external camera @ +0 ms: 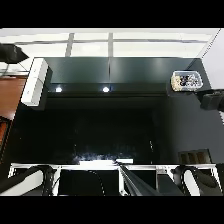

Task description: Fold the box and place the chain.

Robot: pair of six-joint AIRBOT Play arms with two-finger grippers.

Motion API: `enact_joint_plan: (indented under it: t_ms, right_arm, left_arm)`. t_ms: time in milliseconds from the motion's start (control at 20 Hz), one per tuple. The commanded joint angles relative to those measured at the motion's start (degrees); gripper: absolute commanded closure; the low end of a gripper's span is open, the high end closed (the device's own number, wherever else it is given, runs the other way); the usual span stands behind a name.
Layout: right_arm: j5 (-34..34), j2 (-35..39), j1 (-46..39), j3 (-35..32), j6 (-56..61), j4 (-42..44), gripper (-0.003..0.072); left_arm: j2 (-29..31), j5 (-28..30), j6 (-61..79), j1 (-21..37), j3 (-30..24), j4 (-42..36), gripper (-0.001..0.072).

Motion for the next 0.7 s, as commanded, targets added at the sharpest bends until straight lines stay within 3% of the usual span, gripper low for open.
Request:
enact_joint_plan:
  t_ms: [0, 150, 250, 400, 650]
  right_arm:
    - [-17.11, 3.72, 1.75, -12.50, -3.69, -1.62, 0.0677]
    - [-22.67, 3.39, 1.68, -18.38, -8.11, -4.37, 0.0675]
    - [-22.71, 3.41, 1.66, -18.45, -8.09, -7.74, 0.0675]
    - [-22.71, 3.41, 1.68, -18.45, -8.09, -7.72, 0.0675]
    - [-22.71, 3.41, 1.68, -18.45, -8.09, -7.72, 0.0675]
  left_arm:
    - [18.10, 16.28, 6.51, -8.96, -22.69, -2.71, 0.0682]
    - [29.57, 27.58, 6.29, -11.23, -41.75, -3.06, 0.0681]
    - [34.42, 32.00, 6.32, -10.95, -48.48, -3.02, 0.0680]
    - [37.27, 31.63, 6.32, -10.99, -52.09, -2.99, 0.0679]
    - [36.87, 32.00, 6.32, -10.99, -52.43, -2.99, 0.0679]
